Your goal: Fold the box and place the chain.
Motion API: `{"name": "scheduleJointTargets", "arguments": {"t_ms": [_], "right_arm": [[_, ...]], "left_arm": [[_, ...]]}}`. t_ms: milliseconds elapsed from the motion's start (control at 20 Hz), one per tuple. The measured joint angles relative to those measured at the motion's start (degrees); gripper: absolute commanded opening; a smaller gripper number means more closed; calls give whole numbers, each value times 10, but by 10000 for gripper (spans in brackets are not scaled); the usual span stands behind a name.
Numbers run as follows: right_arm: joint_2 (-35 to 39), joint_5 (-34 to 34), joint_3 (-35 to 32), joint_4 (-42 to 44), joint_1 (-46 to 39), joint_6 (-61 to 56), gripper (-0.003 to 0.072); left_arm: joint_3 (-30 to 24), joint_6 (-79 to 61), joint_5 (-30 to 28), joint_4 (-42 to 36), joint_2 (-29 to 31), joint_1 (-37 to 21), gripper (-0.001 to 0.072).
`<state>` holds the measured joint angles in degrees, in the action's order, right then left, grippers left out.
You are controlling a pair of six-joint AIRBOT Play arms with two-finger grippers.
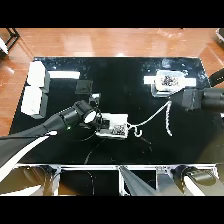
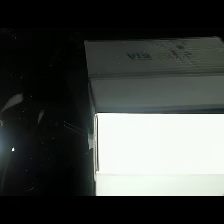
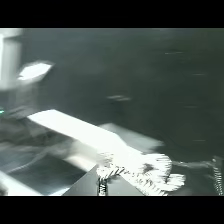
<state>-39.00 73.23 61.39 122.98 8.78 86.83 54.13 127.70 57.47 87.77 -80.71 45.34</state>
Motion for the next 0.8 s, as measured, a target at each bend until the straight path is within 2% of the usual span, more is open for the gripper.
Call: {"name": "scheduleJointTargets", "arguments": {"t_ms": [200, 450, 800], "right_arm": [[5, -48, -9, 56, 85, -7, 32], [-9, -131, -47, 70, 190, -24, 31], [-16, -179, -67, 48, 219, -28, 31]], "left_arm": [[0, 0, 0, 0, 0, 0, 25], [0, 0, 0, 0, 0, 0, 25], [0, 0, 0, 0, 0, 0, 25]]}}
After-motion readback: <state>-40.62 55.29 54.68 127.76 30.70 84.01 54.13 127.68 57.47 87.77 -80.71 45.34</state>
